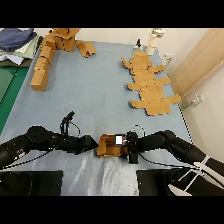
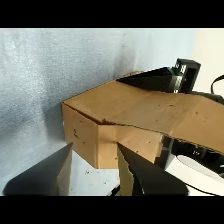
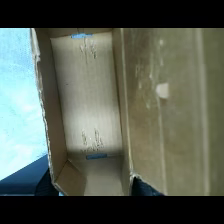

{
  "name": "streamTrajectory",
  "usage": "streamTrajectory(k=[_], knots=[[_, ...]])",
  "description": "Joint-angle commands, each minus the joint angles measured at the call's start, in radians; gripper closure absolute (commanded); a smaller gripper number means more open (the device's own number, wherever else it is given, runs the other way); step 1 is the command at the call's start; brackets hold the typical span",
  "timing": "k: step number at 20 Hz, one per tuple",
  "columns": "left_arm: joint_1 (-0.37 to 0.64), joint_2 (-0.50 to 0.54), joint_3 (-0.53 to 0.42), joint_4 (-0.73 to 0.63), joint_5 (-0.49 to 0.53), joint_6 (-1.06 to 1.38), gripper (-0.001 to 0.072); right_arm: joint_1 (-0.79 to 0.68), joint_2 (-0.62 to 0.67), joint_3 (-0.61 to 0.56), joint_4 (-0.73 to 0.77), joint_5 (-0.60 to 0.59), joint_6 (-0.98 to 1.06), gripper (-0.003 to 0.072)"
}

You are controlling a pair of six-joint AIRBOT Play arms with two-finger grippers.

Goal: Fold the box.

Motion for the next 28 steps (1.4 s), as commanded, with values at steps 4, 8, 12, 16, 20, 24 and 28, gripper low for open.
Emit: streamTrajectory(k=[4,8,12,16,20,24,28], knots=[[0.001,0.0,0.005,-0.025,0.034,0.007,0.0274,0.0,0.0,0.001,0.0,0.0,0.0,0.0168],[0.001,-0.001,0.004,-0.026,0.045,0.007,0.0274,0.0,0.0,0.001,0.0,0.0,0.0,0.0168],[-0.002,-0.005,0.005,-0.019,-0.007,0.008,0.0211,0.0,0.0,0.001,0.0,0.0,0.0,0.0168],[-0.029,-0.005,0.025,-0.01,-0.002,0.007,0.0202,0.0,0.0,0.001,0.0,0.0,0.0,0.0168],[-0.122,-0.007,0.05,0.096,0.103,-0.128,0.0203,0.0,0.0,0.001,0.0,0.0,0.0,0.0168],[-0.192,-0.044,0.095,0.317,0.111,-0.369,0.0203,0.0,0.0,0.001,0.0,0.0,0.0,0.0168],[-0.269,-0.114,0.197,0.537,0.101,-0.574,0.0203,0.0,0.0,0.001,0.0,0.0,0.0,0.0168]])
